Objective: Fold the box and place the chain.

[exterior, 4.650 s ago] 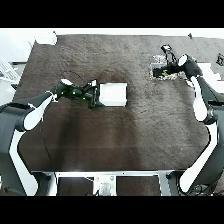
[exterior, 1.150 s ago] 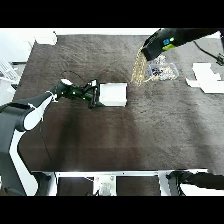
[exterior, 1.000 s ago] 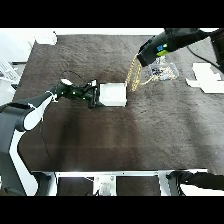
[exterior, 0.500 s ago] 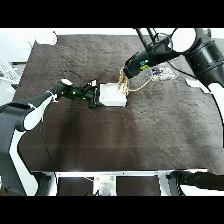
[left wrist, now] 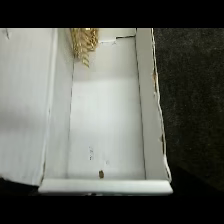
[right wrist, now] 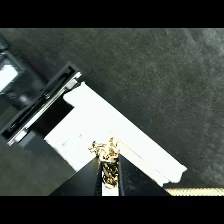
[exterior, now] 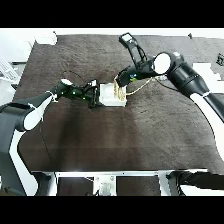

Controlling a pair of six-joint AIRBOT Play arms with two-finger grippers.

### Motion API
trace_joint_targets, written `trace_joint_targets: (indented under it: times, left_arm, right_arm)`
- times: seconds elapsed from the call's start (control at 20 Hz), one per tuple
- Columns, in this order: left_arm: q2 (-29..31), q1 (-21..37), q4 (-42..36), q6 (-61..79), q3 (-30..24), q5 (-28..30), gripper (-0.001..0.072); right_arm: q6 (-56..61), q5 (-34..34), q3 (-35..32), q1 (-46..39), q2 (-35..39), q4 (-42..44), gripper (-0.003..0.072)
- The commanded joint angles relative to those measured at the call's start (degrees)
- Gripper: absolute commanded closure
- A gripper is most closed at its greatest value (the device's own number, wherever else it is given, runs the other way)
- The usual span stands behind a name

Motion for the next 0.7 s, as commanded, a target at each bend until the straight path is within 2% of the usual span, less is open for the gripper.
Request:
trace_joint_targets:
  times: [0.0,0.25,0.3,0.4,0.55,0.65]
  left_arm:
    - [0.04,0.04,0.0,0.02,0.0,0.0,0.0348]
    - [0.04,0.04,0.0,0.02,0.0,0.0,0.0348]
    - [0.04,0.04,0.0,0.02,0.0,0.02,0.0348]
    - [0.04,0.04,0.0,0.02,0.0,0.02,0.0348]
    - [0.04,0.04,0.0,0.02,0.0,0.02,0.0348]
    - [0.04,0.04,0.0,0.02,0.0,0.0,0.0348]
  right_arm:
    - [-0.07,-6.47,-5.27,0.07,-1.99,2.67,0.068]
    - [-0.04,-8.41,-6.62,0.07,-6.45,3.78,0.0678]
    - [-0.04,-8.41,-6.6,0.07,-6.4,3.8,0.0632]
    - [-0.07,-8.41,-6.58,0.07,-6.03,3.93,0.0297]
    - [-0.07,-8.2,-6.56,0.04,-4.35,3.93,0.031]
    - [-0.07,-7.96,-6.56,-0.24,-1.95,1.84,0.0259]
